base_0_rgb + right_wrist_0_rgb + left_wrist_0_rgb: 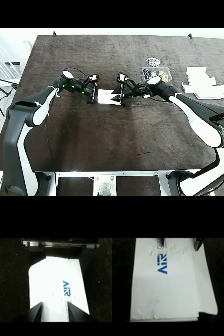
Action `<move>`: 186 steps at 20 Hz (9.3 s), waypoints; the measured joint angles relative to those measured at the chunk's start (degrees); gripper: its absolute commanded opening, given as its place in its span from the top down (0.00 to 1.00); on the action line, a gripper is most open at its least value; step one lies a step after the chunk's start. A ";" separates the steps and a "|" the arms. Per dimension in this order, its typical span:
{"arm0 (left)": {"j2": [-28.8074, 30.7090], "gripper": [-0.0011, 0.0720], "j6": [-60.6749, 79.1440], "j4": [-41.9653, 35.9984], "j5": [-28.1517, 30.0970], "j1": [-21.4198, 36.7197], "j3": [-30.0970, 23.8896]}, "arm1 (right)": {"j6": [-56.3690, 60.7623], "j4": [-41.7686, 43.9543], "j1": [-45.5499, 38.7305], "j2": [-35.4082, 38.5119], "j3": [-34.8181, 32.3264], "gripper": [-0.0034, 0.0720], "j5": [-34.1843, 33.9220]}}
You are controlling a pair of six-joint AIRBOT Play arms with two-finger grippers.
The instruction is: Fold the box and place the chain.
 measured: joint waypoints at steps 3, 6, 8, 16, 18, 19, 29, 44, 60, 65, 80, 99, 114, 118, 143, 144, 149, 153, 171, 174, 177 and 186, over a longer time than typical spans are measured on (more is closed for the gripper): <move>0.00 0.33 -0.04 0.00 0.00 0.00 0.00 | -0.83 0.17 0.02 0.11 -0.11 0.48 -0.63; 0.00 0.33 -0.04 -0.02 0.00 0.00 0.00 | -1.18 0.87 0.02 1.05 0.11 0.49 -1.20; -0.02 0.33 -0.04 -0.02 0.00 0.00 0.00 | -1.27 1.31 0.02 1.73 0.79 0.49 -1.38; -0.02 0.33 -0.07 -0.02 0.00 0.00 0.00 | -1.33 2.05 -0.39 2.27 1.75 0.68 -3.06; -0.02 0.33 -0.07 -0.02 0.00 0.00 0.00 | -1.33 2.08 -0.46 2.25 1.77 0.68 -3.45; -0.02 0.33 -0.07 -0.02 0.00 0.00 0.00 | -1.33 2.08 -0.50 2.19 1.77 0.68 -3.61; -0.02 0.33 -0.09 -0.07 0.09 0.00 0.00 | 0.17 1.73 -0.37 0.52 1.25 0.76 -3.72; -0.02 0.33 0.15 0.02 0.04 0.00 0.02 | 6.99 -1.16 -0.46 0.20 0.98 0.59 3.52; -0.02 0.33 -0.02 0.00 0.02 0.00 0.02 | 14.19 6.84 -3.63 -0.07 4.02 0.89 10.86; -0.02 0.33 0.00 0.00 0.00 0.00 0.02 | 21.73 2.93 -2.36 -2.69 4.42 0.94 10.23; -0.04 0.33 -0.07 -0.02 -0.02 0.02 0.00 | 30.69 -2.99 -1.77 0.02 5.88 0.94 10.19; 0.66 0.97 -1.99 0.20 -1.81 0.11 0.37 | 32.09 2.49 -17.97 39.43 -25.57 0.94 6.69; 21.86 0.97 -28.26 2.21 7.65 18.71 -2.71 | 33.38 2.51 -24.26 43.28 -28.50 0.94 6.49; 25.46 0.97 -35.78 2.89 19.93 27.98 -8.72 | 33.77 2.69 -24.30 43.30 -28.50 0.94 6.51; 16.24 0.96 -39.71 2.40 48.68 37.48 -18.58 | 34.95 5.75 -24.30 43.30 -28.50 0.94 5.81; 15.93 0.96 -39.71 2.34 49.20 37.48 -18.29 | 34.93 5.75 -24.30 43.30 -28.52 0.94 5.79; 14.67 0.96 -39.23 2.36 51.47 37.53 -17.62 | 34.95 5.75 -24.30 43.30 -28.50 0.94 5.11; 13.51 0.96 -37.46 2.34 51.25 37.51 -16.68 | 34.93 5.75 -24.33 43.30 -28.52 0.94 4.98; 14.34 0.00 -33.99 3.34 48.48 38.07 -14.58 | 36.20 5.77 -24.30 43.30 -28.52 0.26 4.83; 17.07 0.00 -34.07 3.91 43.52 39.34 -14.21 | 36.33 5.77 -24.30 43.41 -28.52 0.52 4.85; 21.44 0.37 -34.34 4.17 38.14 40.39 -14.08 | 36.63 5.77 -24.85 44.89 -28.52 0.94 4.83; 42.97 0.97 -31.82 -6.82 23.93 37.35 -17.55 | 36.63 4.61 -31.43 61.31 -28.63 0.94 -5.81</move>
